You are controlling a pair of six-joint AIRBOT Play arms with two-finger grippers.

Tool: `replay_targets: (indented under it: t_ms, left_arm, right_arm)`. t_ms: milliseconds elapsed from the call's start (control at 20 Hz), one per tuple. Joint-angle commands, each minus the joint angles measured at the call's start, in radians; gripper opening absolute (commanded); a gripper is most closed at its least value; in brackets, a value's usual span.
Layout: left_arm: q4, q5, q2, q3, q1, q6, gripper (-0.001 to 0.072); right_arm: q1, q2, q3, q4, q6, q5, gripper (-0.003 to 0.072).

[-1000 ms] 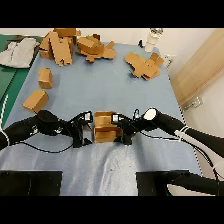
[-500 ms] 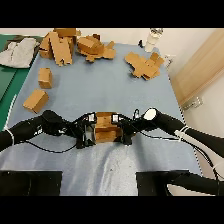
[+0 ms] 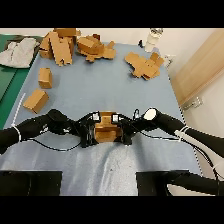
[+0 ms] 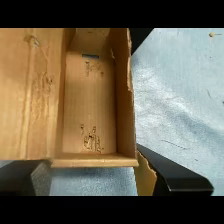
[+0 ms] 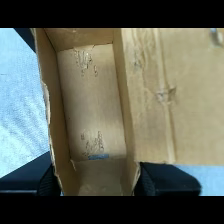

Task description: Fold the box.

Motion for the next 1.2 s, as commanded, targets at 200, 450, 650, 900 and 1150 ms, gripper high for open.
replay_targets:
  t_ms: [200, 450, 650, 900, 1150]
  left_arm:
    - [0.08, 0.015, -0.007, 0.007, -0.007, -0.052, 0.0698]
    - [0.167, 0.025, -0.007, 0.007, -0.013, -0.108, 0.0474]
    - [0.167, 0.044, -0.008, 0.007, -0.03, -0.102, 0.0651]
    - [0.162, 0.068, -0.01, 0.009, -0.036, -0.102, 0.065]
    - [0.137, 0.093, -0.01, 0.009, -0.061, -0.102, 0.0649]
  right_arm:
    - [0.001, 0.0, 0.0, 0.0, 0.0, 0.0, 0.0521]
    - [0.001, 0.0, 0.0, 0.0, 0.0, 0.0, 0.0521]
    - [0.001, 0.0, 0.0, 0.0, 0.0, 0.0, 0.0521]
    - [0.001, 0.0, 0.0, 0.0, 0.0, 0.0, 0.0521]
    - [0.001, 0.0, 0.0, 0.0, 0.0, 0.0, 0.0521]
